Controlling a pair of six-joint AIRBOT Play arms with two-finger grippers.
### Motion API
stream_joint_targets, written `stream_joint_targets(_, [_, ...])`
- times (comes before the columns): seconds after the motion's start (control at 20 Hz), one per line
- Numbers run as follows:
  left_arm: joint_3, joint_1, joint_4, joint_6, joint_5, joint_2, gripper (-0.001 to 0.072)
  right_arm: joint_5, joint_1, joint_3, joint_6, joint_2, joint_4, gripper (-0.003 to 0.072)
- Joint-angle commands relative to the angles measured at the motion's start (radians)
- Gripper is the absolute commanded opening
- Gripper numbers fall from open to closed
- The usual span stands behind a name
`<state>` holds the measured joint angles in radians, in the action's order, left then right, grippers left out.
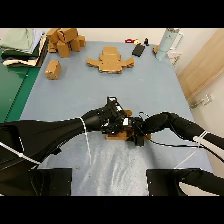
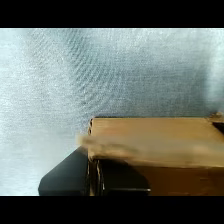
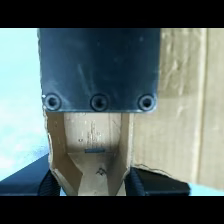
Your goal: Fold the box.
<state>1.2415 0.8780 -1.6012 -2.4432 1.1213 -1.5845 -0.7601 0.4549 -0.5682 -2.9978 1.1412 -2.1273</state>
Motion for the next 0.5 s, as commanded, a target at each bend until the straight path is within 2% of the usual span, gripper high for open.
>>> stream_joint_targets(0.0, [0.001,0.001,0.008,-0.003,-0.033,-0.005,0.0014,0.0,0.0,0.0,-0.003,0.0,0.0,0.0443])
stream_joint_targets(0.15, [0.003,0.001,0.016,-0.002,-0.024,-0.004,0.0015,0.0,0.0,0.0,-0.003,0.0,0.0,0.0443])
stream_joint_targets(0.2, [0.005,0.001,0.019,0.002,-0.014,-0.004,0.0052,0.0,0.0,0.0,-0.003,0.0,0.0,0.0442])
stream_joint_targets(0.25, [0.009,0.001,0.03,0.003,-0.001,-0.004,0.0336,0.0,0.0,0.0,-0.003,0.0,0.0,0.0442])
stream_joint_targets(0.3, [0.014,0.0,0.035,0.003,0.019,-0.004,0.0468,0.0,0.0,0.0,-0.003,0.0,0.0,0.0443])
stream_joint_targets(0.45, [0.05,0.0,0.045,0.02,0.112,-0.001,0.0472,0.0,0.0,0.0,-0.003,0.0,0.0,0.0442])
